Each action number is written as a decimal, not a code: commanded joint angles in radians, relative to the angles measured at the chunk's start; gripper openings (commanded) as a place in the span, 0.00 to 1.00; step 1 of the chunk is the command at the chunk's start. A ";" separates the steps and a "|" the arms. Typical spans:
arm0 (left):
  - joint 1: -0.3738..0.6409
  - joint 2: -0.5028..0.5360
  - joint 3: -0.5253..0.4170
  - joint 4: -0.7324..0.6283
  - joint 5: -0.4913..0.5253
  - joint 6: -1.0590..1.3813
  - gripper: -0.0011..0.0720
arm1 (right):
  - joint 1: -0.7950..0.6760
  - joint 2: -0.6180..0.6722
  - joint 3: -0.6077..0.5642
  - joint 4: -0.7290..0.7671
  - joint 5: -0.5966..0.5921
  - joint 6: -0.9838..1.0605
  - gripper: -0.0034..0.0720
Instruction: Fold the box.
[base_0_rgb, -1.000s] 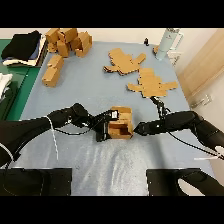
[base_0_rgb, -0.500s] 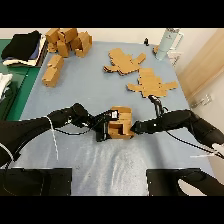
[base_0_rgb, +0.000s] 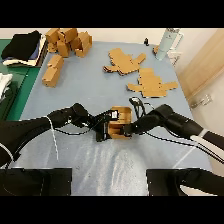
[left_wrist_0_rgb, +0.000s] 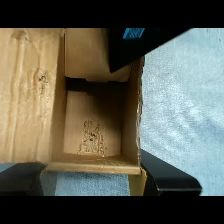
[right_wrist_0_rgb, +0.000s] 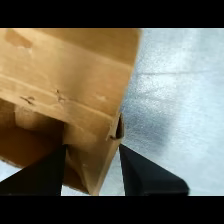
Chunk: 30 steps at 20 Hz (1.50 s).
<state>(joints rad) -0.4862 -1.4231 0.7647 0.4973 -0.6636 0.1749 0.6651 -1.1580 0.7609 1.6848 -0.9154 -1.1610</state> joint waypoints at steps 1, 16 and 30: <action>0.000 0.000 0.001 0.000 0.000 0.000 0.63 | 0.098 -0.108 0.115 -0.186 -0.114 0.282 0.73; 0.000 0.000 0.001 0.000 0.000 0.000 0.63 | 0.123 -0.195 0.272 -0.232 -0.310 0.426 0.66; 0.000 0.000 0.001 0.000 0.000 0.000 0.63 | -0.246 -0.111 0.298 -0.283 -0.364 0.077 0.05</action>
<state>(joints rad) -0.4862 -1.4231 0.7647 0.4969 -0.6632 0.1749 0.5781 -1.2308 1.0626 1.3178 -1.4204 -0.8692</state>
